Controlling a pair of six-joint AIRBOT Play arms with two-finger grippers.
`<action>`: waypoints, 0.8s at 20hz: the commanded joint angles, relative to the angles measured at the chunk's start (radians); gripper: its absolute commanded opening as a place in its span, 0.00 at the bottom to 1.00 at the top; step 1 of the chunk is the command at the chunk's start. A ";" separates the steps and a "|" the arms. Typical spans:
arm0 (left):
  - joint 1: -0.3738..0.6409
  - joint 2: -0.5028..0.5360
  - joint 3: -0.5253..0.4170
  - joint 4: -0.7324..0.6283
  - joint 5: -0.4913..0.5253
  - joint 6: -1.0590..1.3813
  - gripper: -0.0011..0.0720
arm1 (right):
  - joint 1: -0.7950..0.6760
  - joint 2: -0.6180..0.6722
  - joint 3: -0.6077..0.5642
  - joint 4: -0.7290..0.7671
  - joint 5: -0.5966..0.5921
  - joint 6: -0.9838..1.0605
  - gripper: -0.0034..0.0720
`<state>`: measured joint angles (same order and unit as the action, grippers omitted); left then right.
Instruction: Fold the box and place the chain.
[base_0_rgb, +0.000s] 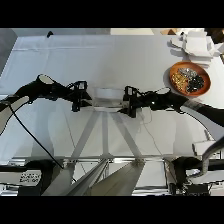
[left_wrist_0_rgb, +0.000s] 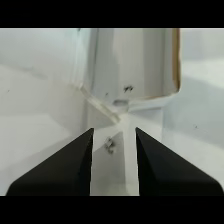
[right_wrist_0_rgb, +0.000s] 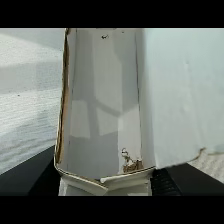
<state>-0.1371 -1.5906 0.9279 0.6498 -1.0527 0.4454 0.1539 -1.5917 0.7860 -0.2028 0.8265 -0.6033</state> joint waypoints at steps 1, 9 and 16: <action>-0.023 -0.014 0.000 -0.014 -0.005 0.004 0.35 | 0.000 0.000 0.001 0.000 0.000 0.000 0.71; -0.039 -0.022 0.000 -0.014 0.017 0.004 0.19 | 0.000 0.000 0.001 0.000 0.000 0.000 0.71; -0.039 -0.021 0.000 -0.039 0.017 0.030 0.02 | 0.000 0.000 0.001 0.000 0.000 0.000 0.71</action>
